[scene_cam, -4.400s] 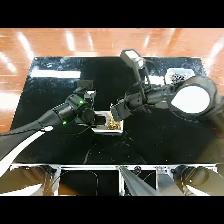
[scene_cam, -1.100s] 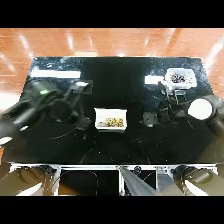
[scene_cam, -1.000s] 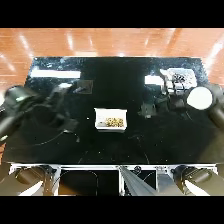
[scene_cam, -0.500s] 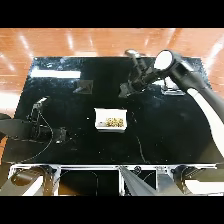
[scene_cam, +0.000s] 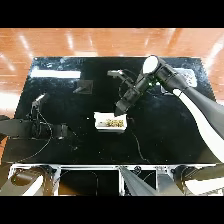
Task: Fold the box and place the chain.
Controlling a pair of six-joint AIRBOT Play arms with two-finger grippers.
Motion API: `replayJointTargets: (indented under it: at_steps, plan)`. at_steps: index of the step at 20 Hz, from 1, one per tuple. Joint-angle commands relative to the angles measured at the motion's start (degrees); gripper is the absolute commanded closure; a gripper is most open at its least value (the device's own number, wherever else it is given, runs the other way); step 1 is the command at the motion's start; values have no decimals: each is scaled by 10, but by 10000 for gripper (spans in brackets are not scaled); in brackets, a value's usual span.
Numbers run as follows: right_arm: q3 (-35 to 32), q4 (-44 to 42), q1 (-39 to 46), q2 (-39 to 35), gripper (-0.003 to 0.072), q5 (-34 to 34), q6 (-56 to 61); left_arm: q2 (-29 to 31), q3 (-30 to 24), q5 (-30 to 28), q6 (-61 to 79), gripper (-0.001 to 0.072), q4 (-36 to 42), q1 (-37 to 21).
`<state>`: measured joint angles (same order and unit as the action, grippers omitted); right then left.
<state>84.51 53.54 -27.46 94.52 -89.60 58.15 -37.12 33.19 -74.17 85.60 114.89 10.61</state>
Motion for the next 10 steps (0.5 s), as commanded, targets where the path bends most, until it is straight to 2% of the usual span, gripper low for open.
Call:
replayJointTargets:
  at_steps: [1, 6, 10]
  plan:
    - [-3, 21, -36, 2, 97, -6, -20, 0, 0, 13, 1, 144, 1, -1]
    - [-3, 116, -86, 2, 97, 47, -21, 0, 0, 14, 1, 144, 2, -1]
    - [-3, 152, -105, 2, 97, 63, -21, 0, -1, 14, 1, 144, 3, -1]
